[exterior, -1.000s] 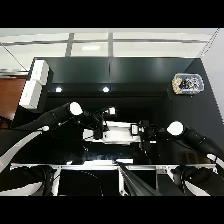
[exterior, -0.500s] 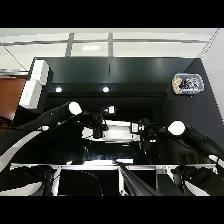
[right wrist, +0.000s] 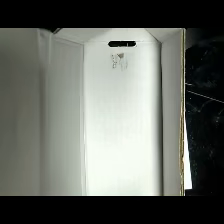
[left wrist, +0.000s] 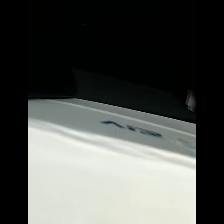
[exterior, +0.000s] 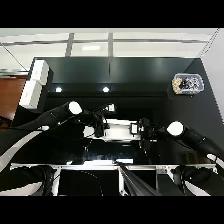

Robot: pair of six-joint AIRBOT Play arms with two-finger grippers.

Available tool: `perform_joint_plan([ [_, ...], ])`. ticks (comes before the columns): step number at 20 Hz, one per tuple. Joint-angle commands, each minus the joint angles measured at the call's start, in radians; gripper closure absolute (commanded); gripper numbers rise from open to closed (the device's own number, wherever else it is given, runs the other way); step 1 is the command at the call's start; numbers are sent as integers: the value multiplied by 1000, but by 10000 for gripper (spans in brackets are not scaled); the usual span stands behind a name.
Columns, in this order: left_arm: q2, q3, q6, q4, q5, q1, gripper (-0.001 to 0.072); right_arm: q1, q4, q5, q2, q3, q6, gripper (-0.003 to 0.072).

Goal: Fold the box and place the chain.

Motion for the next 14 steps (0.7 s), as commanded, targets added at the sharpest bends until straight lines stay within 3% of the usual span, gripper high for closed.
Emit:
perform_joint_plan([
  [1,1,2,0,-6,9,1,685,0,-1,-13,-18,-1,-21,59],
  [14,-6,1,0,34,0,-2,685,0,-13,-58,-29,-1,-21,59],
])
